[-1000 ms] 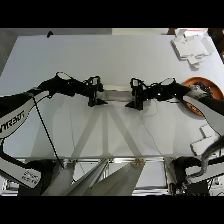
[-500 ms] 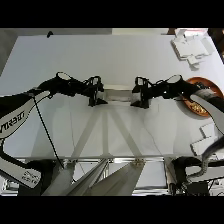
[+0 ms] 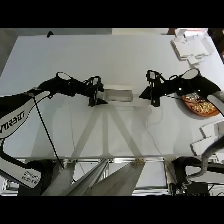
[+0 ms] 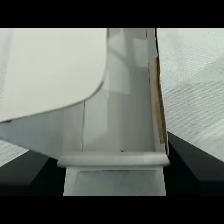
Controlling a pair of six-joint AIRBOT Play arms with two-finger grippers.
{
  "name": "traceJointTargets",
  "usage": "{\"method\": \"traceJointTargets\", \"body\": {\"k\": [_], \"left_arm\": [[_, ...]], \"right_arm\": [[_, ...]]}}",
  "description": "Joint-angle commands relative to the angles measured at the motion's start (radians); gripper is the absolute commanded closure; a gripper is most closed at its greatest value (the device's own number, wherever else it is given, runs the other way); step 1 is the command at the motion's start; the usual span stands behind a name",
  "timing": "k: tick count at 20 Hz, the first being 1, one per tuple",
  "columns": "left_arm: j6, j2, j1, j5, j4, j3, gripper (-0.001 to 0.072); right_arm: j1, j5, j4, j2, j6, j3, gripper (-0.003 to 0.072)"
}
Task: Fold the box and place the chain.
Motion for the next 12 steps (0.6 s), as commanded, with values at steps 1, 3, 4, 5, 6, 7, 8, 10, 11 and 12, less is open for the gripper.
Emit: {"method": "traceJointTargets", "body": {"k": [1, 3, 4, 5, 6, 7, 8, 10, 11, 12], "left_arm": [[0.0, 0.0, 0.0, -0.001, 0.001, 0.001, 0.0332], [0.0, 0.0, 0.0, -0.001, 0.0, 0.001, 0.0332], [0.0, 0.0, 0.0, -0.001, 0.0, 0.001, 0.0332], [0.0, 0.0, 0.0, -0.001, 0.001, 0.001, 0.0332], [0.0, 0.0, 0.0, -0.001, 0.0, 0.001, 0.0332], [0.0, 0.0, 0.0, -0.001, 0.0, 0.001, 0.0332], [0.0, 0.0, 0.0, -0.001, 0.001, 0.001, 0.0332], [0.0, 0.0, 0.0, -0.001, 0.0, 0.001, 0.0332], [0.0, 0.0, 0.0, -0.001, 0.001, 0.001, 0.0332], [0.0, 0.0, 0.0, -0.001, 0.0, 0.001, 0.0332]], "right_arm": [[-0.003, 0.072, 0.165, 0.021, 0.103, 0.001, 0.0675], [-0.003, 0.008, 0.26, 0.02, 0.175, 0.001, 0.0681], [0.001, -0.027, 0.297, 0.017, 0.187, 0.001, 0.0681], [0.01, -0.062, 0.331, 0.009, 0.187, 0.001, 0.0682], [0.022, -0.093, 0.355, -0.003, 0.188, 0.001, 0.0682], [0.039, -0.122, 0.366, -0.016, 0.187, 0.001, 0.0682], [0.061, -0.159, 0.367, -0.031, 0.187, 0.001, 0.0682], [0.098, -0.249, 0.368, -0.056, 0.187, 0.001, 0.0682], [0.114, -0.304, 0.368, -0.07, 0.189, 0.001, 0.0682], [0.122, -0.351, 0.368, -0.084, 0.2, 0.001, 0.0682]]}}
